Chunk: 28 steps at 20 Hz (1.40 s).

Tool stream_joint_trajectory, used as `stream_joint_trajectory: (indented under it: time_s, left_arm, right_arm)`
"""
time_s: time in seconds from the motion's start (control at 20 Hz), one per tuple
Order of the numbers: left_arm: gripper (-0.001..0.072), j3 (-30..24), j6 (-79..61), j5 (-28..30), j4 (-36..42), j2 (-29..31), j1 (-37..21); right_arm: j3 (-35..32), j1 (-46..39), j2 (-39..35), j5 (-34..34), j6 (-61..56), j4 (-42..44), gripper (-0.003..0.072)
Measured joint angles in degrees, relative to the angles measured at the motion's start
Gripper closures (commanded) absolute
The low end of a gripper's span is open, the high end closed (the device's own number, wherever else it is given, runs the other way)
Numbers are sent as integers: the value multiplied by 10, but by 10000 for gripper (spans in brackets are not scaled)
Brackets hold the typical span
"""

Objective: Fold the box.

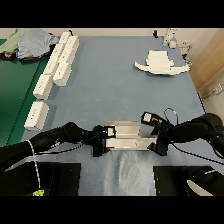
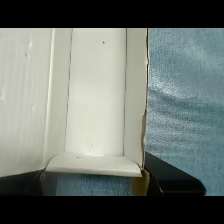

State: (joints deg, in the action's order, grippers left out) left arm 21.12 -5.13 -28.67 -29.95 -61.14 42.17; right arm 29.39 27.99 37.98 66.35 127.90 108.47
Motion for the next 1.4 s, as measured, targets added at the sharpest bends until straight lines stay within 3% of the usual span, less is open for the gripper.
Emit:
stream_joint_trajectory:
  time_s: [0.05, 0.15, 0.2, 0.25, 0.4, 0.45, 0.7, 1.0, 1.2, 1.4]
  left_arm:
    - [184, 0, 0, 0, 0, 0, 0]
    - [184, 0, 0, 0, 0, 0, 0]
    - [184, 0, 0, 0, 0, 0, 0]
    - [185, 0, 0, 0, 0, 0, 0]
    - [184, 0, 0, 0, 0, 0, 0]
    - [184, 0, 0, 0, 0, 0, 0]
    - [184, 0, 0, 0, 0, 0, 0]
    - [184, 0, 2, 0, 0, 0, 0]
    - [184, 0, 2, 0, 1, 0, 0]
    - [184, 0, 0, 0, 0, 0, 0]
  right_arm:
    - [5, 0, -8, 5, -57, 24, 286]
    - [6, 2, -6, -13, -142, 97, 294]
    - [6, 6, 4, -35, -170, 134, 422]
    - [6, 12, 20, -59, -193, 169, 489]
    - [23, 30, 86, -133, -230, 233, 496]
    - [35, 34, 113, -157, -237, 245, 538]
    - [93, 38, 236, -229, -254, 253, 538]
    - [111, 44, 348, -253, -257, 250, 538]
    - [113, 45, 369, -257, -259, 249, 538]
    - [113, 44, 336, -257, -256, 237, 538]
